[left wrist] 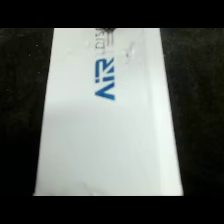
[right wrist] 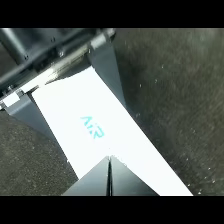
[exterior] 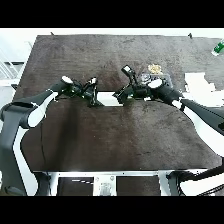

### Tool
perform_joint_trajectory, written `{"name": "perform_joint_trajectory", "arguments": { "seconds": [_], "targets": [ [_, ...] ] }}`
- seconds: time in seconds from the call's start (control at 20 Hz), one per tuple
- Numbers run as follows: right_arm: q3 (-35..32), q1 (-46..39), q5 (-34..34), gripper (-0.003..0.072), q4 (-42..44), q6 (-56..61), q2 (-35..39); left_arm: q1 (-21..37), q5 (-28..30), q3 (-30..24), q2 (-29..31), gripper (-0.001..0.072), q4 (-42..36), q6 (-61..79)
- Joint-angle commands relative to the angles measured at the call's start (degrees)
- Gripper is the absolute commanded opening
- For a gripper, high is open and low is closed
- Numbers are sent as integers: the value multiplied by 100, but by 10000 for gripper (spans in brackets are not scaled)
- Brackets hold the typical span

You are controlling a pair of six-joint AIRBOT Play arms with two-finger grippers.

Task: Fold the box and place the chain.

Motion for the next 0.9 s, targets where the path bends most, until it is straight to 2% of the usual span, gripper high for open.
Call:
{"name": "perform_joint_trajectory", "arguments": {
  "seconds": [0.0, 0.2, 0.55, 0.65, 0.85],
  "targets": [
    [-343, 94, -98, 10, -35, 140, 35, 4, 0, 2, 2, 531, -2, -4],
    [-610, 92, -85, 11, -35, 190, 4, 7, 0, 2, 2, 531, -2, -4],
    [-566, 90, -184, 11, 17, 127, 31, 4, -2, 2, 2, 531, 0, -4],
    [-570, 92, -181, 10, 83, 120, 391, 4, 0, 2, 2, 531, 0, -4],
    [-737, 90, -302, 10, 94, 271, 1707, 7, -2, 2, 2, 531, -2, -4]
  ]
}}
